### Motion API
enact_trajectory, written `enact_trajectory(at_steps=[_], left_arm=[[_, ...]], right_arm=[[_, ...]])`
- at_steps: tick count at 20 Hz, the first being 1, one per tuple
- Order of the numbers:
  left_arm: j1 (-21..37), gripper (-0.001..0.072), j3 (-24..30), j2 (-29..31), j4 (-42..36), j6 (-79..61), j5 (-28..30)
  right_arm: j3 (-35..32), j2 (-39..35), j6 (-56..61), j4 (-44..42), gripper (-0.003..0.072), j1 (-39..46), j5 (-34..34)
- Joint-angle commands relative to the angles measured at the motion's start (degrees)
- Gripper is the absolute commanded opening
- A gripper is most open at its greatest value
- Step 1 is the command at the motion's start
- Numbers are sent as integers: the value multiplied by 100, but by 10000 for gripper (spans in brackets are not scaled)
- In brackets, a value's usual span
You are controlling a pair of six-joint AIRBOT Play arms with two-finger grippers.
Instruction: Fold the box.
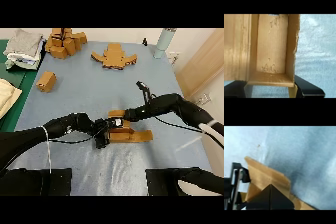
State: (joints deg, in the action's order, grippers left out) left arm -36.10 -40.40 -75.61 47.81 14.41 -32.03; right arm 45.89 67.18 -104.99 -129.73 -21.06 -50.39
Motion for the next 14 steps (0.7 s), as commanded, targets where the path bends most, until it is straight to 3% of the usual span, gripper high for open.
enact_trajectory(at_steps=[1, 10, 14], left_arm=[[0, 379, -2, -4, 0, 2, 4], [0, 379, -2, -4, 0, 2, 9], [0, 379, -2, -4, 0, 0, 9]], right_arm=[[295, 962, -623, 26, 5, -7, -160], [295, 1298, -1049, 20, 5, -7, -382], [354, 935, -1220, 50, 4, 4, -522]])
